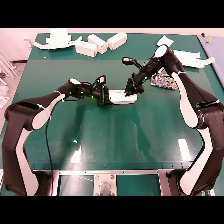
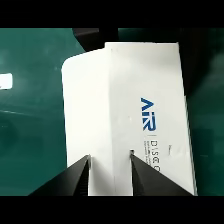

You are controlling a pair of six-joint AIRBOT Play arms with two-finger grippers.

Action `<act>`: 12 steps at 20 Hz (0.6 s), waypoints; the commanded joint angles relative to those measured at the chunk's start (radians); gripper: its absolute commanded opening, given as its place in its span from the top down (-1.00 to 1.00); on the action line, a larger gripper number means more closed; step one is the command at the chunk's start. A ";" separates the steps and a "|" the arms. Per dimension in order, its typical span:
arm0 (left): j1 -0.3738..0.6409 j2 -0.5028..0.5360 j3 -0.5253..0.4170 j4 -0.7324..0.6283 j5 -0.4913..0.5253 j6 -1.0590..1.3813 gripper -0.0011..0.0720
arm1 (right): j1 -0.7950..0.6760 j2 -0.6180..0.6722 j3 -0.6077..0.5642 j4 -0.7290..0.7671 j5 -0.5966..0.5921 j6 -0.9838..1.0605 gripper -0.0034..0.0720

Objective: Fold the box and place the chain.

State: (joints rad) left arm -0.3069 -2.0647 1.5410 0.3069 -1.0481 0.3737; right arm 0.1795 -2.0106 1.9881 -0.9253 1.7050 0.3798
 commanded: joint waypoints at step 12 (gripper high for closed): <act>0.001 0.000 0.001 0.000 0.000 0.000 -0.30 | 0.000 0.001 0.000 0.007 0.018 0.059 0.33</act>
